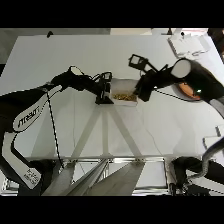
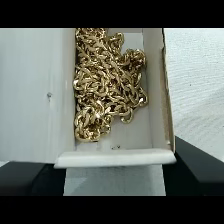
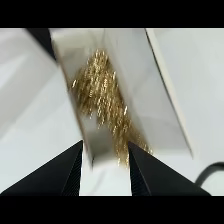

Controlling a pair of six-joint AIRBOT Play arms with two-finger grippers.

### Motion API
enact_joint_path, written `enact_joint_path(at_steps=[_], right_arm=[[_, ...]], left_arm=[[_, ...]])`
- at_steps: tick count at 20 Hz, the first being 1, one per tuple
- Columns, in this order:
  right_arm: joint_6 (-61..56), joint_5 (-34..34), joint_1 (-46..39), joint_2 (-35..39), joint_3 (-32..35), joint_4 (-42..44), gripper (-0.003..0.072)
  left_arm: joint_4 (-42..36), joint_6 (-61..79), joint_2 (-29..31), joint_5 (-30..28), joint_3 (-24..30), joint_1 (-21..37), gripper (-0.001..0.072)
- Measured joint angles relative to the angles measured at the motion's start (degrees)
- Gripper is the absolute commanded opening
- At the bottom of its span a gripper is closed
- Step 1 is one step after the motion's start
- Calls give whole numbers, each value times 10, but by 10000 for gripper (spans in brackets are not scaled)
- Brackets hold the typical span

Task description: Fold the box and place the chain.

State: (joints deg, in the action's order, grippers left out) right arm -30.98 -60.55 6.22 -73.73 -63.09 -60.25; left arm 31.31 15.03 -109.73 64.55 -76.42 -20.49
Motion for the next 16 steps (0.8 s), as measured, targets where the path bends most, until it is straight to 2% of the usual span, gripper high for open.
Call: enact_joint_path(at_steps=[4, 8, 9, 16], right_arm=[[71, -47, -77, 1, 0, 50, 316], [160, -49, -124, -31, 0, 61, 321], [184, -48, -129, -45, 0, 63, 344], [273, 11, -111, -145, 0, 67, 343]], left_arm=[[0, 0, 0, 0, 0, 0, 457], [0, 0, 0, 0, 0, 0, 457], [0, 0, 0, 0, 0, 0, 457], [0, 0, 0, 0, 0, 0, 457]])
